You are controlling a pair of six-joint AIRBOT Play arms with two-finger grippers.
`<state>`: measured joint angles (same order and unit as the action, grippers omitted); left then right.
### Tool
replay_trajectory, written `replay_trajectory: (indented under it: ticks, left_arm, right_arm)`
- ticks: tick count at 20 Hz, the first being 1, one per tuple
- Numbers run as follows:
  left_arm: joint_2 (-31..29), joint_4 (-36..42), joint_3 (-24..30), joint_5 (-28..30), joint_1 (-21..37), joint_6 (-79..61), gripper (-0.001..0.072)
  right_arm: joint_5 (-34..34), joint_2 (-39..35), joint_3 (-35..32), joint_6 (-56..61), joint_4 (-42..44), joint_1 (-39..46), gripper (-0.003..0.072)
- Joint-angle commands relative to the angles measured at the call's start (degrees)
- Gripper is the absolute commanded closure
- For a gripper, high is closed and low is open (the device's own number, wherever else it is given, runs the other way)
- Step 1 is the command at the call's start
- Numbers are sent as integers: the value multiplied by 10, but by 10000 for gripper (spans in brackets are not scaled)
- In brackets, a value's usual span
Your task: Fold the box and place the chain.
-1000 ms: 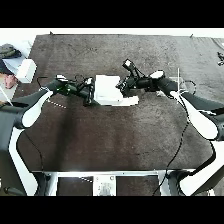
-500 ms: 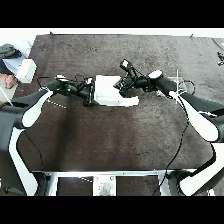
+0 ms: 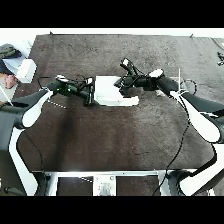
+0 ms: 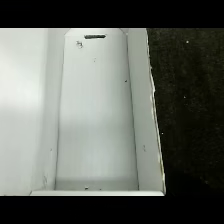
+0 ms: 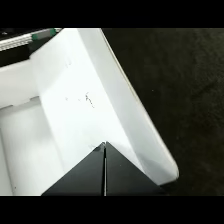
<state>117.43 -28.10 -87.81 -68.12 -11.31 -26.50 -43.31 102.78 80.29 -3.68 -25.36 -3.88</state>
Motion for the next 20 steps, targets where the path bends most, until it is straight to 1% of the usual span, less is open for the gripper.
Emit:
replay_trajectory:
  ticks: [1,6,12,17,20]
  left_arm:
    - [0,0,0,8,1,9,306]
    - [1,13,9,32,1,16,306]
    - [2,16,9,31,1,16,306]
    - [2,19,9,32,1,16,306]
    - [2,20,9,32,1,16,306]
  right_arm:
    - [26,10,0,-2,-1,0,697]
    - [33,21,0,-2,-1,0,697]
    - [37,47,0,-9,-2,0,697]
    - [22,43,17,-8,-1,0,697]
    - [4,19,25,-7,-6,1,697]
